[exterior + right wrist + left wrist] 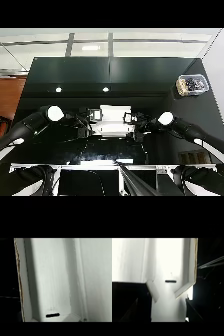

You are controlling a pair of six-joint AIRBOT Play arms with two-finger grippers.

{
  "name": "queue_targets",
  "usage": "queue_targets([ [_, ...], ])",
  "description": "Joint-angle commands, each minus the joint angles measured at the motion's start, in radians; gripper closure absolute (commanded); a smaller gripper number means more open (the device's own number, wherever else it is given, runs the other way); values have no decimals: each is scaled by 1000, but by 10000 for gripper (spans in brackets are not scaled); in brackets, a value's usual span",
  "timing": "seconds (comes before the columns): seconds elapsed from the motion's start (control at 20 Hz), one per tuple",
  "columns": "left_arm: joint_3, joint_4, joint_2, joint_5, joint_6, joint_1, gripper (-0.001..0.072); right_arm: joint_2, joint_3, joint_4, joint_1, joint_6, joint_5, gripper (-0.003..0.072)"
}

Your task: Fold the box and place the chain.

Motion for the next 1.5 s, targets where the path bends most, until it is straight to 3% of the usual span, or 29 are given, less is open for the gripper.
queue_targets([
  [0.0, 0, -143, -23, -5, 27, -3, 73, 0, 0, 0, 0, 0, 1, 528],
  [0.1, 0, -167, -23, -6, 27, -3, 335, 0, 0, 0, 0, 0, 1, 528],
  [0.15, 0, -167, -23, -7, 28, -3, 429, 0, 0, 0, 0, 0, 1, 528],
  [0.2, 0, -167, -23, -7, 31, -3, 477, 0, 0, 0, 0, 0, 1, 528],
  [0.6, 0, -252, -33, -8, 31, -3, 481, 0, 0, 0, 0, 0, 1, 528],
  [0.9, 0, -280, -112, 26, 38, -50, 481, 0, 0, 0, 0, 0, 0, 527],
  [0.95, 0, -280, -113, 35, 39, -61, 488, 0, 0, 0, 0, 0, 0, 527],
  [1.0, 0, -279, -112, 49, 38, -69, 567, 0, 0, -1, 0, 0, 0, 527],
  [1.1, 0, -278, -112, 57, 38, -72, 579, 0, 0, 0, 0, 0, 0, 527],
  [1.15, 0, -278, -112, 58, 38, -71, 480, 0, 0, -1, 0, 0, 0, 527],
  [1.2, 0, -278, -112, 68, 33, -71, 283, 0, 0, -1, 0, 0, 0, 527],
  [1.25, 0, -278, -112, 71, 21, -71, 292, 0, 0, -1, 0, 0, 0, 527],
  [1.3, 0, -278, -111, 70, 22, -71, 498, 0, 0, -1, 0, 0, 0, 527],
  [1.4, 0, -276, -109, 64, 22, -74, 494, 0, 0, -1, 0, 0, 0, 527],
  [1.45, 5, -254, -100, 43, 22, -73, 684, 0, 0, -1, 0, 0, 0, 527],
])
